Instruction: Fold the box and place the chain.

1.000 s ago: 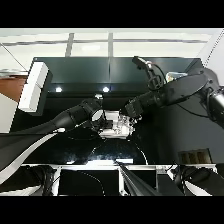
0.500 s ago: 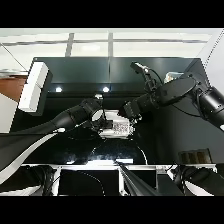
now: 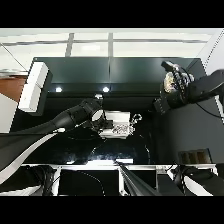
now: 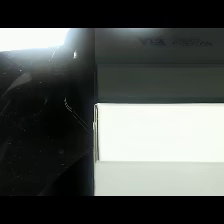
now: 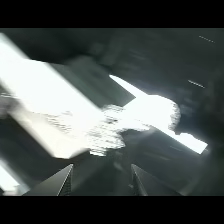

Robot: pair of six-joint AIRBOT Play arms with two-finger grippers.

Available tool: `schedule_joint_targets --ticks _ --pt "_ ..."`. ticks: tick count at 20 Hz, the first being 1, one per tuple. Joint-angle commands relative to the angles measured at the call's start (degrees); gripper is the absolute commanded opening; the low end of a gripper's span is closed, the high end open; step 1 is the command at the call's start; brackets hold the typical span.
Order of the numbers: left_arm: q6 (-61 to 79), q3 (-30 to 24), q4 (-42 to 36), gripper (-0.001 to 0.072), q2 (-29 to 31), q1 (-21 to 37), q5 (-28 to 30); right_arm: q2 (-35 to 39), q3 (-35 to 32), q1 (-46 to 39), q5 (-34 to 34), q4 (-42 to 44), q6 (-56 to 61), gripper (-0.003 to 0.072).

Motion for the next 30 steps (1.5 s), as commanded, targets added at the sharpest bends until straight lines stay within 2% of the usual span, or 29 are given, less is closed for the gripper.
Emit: schedule_joint_targets --ticks 1,2,3,8,10,12,16,21,30 --pt "0.0 0.0 0.0 0.0029 0.0 0.0 -0.1 0.4 -11.0 -2.3 10.9 1.6 -9.2 0.0458" --pt "0.0 0.0 0.0 0.0030 0.0 0.0 0.0 0.4 -14.7 -1.1 14.7 4.3 -14.4 0.0682" --pt "0.0 0.0 0.0 0.0029 0.0 0.0 0.0 0.4 -17.1 0.4 17.1 4.6 -19.1 0.0710" --pt "0.0 0.0 0.0 0.0029 0.0 0.0 0.0 0.4 -21.3 10.2 20.5 1.7 -42.8 0.0714" --pt "0.0 0.0 0.0 0.0029 0.0 0.0 0.1 0.2 -22.9 12.8 24.8 3.9 -47.2 0.0714" --pt "0.0 0.0 0.0 0.0030 0.0 0.0 0.1 -0.1 -23.8 14.9 25.7 4.7 -51.1 0.0713" --pt "0.0 0.0 0.0 0.0029 0.0 0.0 0.2 -2.0 -24.3 17.6 28.0 6.2 -53.2 0.0706" --pt "0.0 0.0 -0.4 0.0029 0.0 0.0 0.1 -4.5 -24.4 21.4 36.8 6.1 -53.2 0.0706" --pt "0.0 0.0 -0.4 0.0029 0.0 0.0 0.2 -6.2 -24.4 21.6 37.3 6.1 -53.2 0.0706"
